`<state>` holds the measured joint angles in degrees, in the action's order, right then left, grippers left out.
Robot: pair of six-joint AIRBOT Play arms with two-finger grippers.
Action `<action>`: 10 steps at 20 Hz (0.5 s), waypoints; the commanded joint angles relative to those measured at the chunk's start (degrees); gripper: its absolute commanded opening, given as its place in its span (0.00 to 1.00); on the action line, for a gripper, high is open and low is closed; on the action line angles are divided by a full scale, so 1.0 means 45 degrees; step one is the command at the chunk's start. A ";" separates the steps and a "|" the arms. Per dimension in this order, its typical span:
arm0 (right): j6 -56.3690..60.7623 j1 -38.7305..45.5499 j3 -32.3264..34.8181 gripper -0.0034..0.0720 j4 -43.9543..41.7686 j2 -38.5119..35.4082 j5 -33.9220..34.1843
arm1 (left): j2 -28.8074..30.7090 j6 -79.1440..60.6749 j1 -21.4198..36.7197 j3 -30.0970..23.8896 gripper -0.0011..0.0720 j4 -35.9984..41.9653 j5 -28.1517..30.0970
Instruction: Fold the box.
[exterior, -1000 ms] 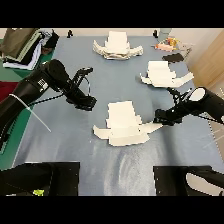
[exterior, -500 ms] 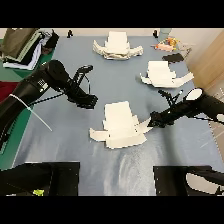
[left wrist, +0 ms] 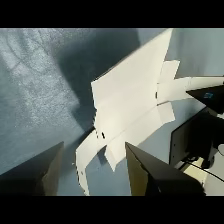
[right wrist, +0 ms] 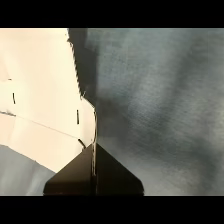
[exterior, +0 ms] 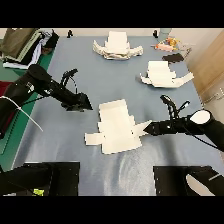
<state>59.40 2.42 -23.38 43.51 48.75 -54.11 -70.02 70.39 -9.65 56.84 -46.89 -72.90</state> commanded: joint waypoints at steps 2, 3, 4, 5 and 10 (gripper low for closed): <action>0.0049 -0.0325 0.0738 0.05 -0.0223 -0.0967 0.1724 | -0.0369 -0.1316 0.0185 -0.0670 0.82 0.0923 0.0724; 0.0053 -0.0325 0.0738 0.05 -0.0257 -0.0942 0.1753 | -0.0646 -0.1812 0.0058 -0.0665 0.82 0.1209 0.0787; 0.0049 -0.0325 0.0738 0.05 -0.0248 -0.0928 0.1700 | -0.1044 -0.2375 -0.0063 -0.0661 0.82 0.1710 0.0787; 0.0049 -0.0330 0.0738 0.05 -0.0243 -0.0928 0.1647 | -0.1477 -0.2856 -0.0141 -0.0661 0.82 0.2249 0.0801; 0.0039 -0.0325 0.0743 0.05 -0.0107 -0.0918 0.0923 | -0.3789 -0.4935 -0.0165 0.0112 0.82 0.4197 0.1433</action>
<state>59.55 1.04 -20.18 42.63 44.75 -48.18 -81.89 54.46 -10.22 55.42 -33.45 -67.70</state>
